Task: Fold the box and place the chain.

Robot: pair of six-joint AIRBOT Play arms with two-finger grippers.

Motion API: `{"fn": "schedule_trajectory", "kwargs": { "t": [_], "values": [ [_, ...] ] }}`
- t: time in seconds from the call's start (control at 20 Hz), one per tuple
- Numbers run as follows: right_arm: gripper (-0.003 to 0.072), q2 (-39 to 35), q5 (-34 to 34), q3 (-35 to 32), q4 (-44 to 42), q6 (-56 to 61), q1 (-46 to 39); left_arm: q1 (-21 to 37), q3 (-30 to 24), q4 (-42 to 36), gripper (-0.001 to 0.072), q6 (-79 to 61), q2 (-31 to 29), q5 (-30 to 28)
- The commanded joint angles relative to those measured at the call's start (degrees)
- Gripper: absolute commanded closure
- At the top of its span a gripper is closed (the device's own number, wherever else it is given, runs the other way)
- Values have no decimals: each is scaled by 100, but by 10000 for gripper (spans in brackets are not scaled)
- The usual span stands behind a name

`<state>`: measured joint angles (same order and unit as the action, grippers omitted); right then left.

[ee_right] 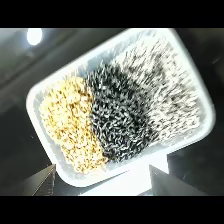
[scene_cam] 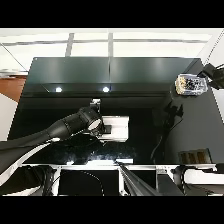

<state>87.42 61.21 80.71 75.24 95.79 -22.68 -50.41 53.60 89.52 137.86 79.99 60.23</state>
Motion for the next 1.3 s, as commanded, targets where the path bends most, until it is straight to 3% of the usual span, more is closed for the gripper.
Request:
{"fn": "schedule_trajectory", "kwargs": {
  "t": [0.0,0.25,0.4,0.8,1.25],
  "values": [
    [-22,507,197,179,-509,-177,-79,-2,0,2,677,0,-2,0],
    [11,667,-227,188,-1648,-190,-72,-2,0,7,677,-2,-2,-13],
    [18,673,-498,223,-1663,293,-68,-2,0,7,677,-2,-2,-2],
    [18,940,-417,223,-1665,1060,17,-2,0,20,677,-2,-2,2],
    [19,1145,-450,223,-1609,1073,31,-2,0,17,677,0,-2,2]
  ]
}}
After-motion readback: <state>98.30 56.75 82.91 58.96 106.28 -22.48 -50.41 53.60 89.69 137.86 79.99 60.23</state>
